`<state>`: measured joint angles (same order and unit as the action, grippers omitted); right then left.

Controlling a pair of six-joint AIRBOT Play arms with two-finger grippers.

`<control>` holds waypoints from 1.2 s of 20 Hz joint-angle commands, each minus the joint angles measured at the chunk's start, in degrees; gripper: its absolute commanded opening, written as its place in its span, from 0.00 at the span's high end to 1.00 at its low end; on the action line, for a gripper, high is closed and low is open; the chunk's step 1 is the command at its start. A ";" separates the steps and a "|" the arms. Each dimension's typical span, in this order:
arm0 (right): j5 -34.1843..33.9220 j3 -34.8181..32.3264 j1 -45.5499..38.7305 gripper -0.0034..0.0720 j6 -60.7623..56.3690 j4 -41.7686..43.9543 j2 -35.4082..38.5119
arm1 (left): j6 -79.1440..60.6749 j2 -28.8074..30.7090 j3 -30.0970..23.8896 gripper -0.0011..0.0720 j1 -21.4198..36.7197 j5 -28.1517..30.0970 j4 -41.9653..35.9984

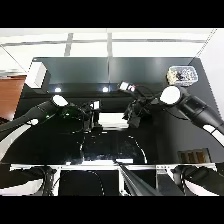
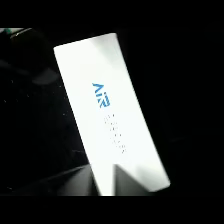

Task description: Fold the box and place the chain.

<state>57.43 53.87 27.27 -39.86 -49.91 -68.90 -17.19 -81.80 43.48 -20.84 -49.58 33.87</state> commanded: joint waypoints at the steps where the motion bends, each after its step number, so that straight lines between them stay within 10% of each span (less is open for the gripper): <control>1: 1.62 -2.43 -2.27 0.94 -20.92 2.95 1.73 | 0.02 -0.02 0.04 0.44 -0.04 0.04 -0.02; 7: -6.95 -7.87 -2.27 0.94 -21.84 28.52 -5.97 | 0.02 -0.02 0.04 0.44 -0.04 0.04 0.00; 18: -7.43 -7.85 -2.27 0.94 -21.99 22.69 -12.31 | 0.02 -0.02 0.04 0.44 0.02 0.02 -0.24; 24: 8.22 -3.69 -10.21 0.94 -20.72 19.43 -1.49 | 0.13 0.94 0.26 0.43 0.15 -0.44 -0.24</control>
<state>57.45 48.66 21.12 -60.84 -29.17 -75.94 -17.17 -81.49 43.55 -20.78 -49.50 33.63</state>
